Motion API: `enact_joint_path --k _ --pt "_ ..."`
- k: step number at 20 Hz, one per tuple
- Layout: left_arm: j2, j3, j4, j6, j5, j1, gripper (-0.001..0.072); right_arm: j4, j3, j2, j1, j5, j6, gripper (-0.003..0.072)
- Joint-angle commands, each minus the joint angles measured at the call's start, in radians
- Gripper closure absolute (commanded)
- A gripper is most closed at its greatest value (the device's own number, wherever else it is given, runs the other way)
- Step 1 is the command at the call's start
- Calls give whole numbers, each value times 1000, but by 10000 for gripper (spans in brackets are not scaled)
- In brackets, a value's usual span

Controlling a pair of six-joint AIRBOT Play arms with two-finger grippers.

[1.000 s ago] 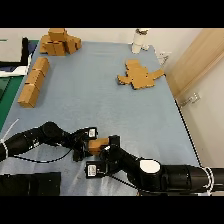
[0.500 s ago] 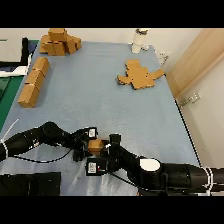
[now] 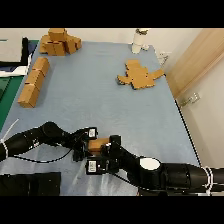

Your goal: Fold the box.

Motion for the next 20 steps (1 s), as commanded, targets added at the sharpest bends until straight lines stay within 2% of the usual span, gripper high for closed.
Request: enact_joint_path --k 1,10,16,18,20 --pt "-1 0 0 0 0 0 308 34 0 0 0 1 -1 532" --pt "-1 0 0 0 0 0 308 102 0 0 1 2 -1 531" --pt "-1 0 0 0 0 0 308 89 16 21 1 -31 1 524" --pt "-1 0 0 0 0 0 308 165 50 63 1 -92 1 523" --pt "-1 0 0 0 0 0 308 305 68 121 1 -137 34 524"
